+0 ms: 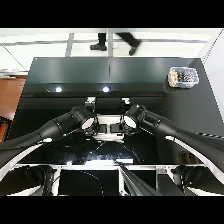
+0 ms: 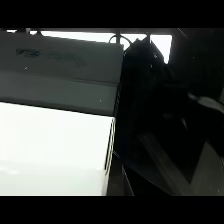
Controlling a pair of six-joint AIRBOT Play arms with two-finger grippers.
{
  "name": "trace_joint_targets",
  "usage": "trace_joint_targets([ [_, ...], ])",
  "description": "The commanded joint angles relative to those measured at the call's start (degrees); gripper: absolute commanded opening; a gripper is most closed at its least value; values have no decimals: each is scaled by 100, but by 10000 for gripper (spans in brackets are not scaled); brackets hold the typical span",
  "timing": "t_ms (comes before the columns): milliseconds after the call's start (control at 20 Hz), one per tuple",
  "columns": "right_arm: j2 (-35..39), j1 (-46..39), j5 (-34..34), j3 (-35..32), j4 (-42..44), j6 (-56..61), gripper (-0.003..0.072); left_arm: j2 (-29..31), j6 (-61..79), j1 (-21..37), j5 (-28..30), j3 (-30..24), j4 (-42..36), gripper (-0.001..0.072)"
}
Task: Fold the box and place the chain.
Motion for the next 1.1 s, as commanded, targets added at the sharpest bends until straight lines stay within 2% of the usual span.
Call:
trace_joint_targets([
  [0,2,7,101,79,24,-87,317,2,-9,4,13,2,-17,29],
  [650,-291,7,98,76,37,28,292,2,-9,4,15,2,-17,29],
  [750,-297,7,96,81,42,28,111,2,-9,4,15,2,-17,28],
  [800,-297,7,98,90,39,33,65,2,-9,4,15,2,-17,28],
  [1050,-297,7,96,92,39,136,47,2,-9,4,17,2,-17,29],
])
